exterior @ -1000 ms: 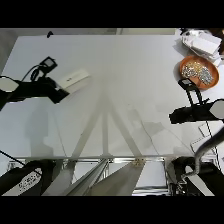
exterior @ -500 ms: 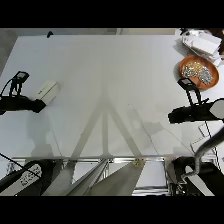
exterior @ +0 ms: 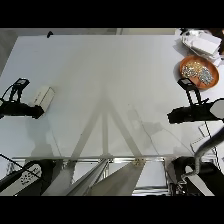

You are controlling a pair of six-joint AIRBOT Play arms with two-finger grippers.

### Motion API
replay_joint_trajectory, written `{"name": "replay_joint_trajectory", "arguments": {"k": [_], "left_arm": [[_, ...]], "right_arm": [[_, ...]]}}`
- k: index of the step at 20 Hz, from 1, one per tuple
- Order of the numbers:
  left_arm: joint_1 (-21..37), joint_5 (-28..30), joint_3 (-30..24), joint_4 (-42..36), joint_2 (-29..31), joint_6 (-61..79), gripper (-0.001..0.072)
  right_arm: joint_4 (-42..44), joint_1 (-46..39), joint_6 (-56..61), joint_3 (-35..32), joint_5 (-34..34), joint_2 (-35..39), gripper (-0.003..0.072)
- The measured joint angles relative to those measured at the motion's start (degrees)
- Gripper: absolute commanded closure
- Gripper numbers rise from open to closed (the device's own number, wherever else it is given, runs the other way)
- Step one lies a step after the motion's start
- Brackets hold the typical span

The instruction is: Fold the box and place the chain.

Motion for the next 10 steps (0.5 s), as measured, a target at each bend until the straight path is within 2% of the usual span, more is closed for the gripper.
{"name": "replay_joint_trajectory", "arguments": {"k": [5,10], "left_arm": [[0.00,-0.31,0.00,1.60,3.63,-0.17,0.0016],[-1.40,0.20,0.00,0.13,12.37,-0.17,0.0017]], "right_arm": [[0.04,0.00,0.00,0.00,0.20,0.00,0.0677],[0.07,0.00,0.00,0.00,0.02,0.00,0.0677]]}}
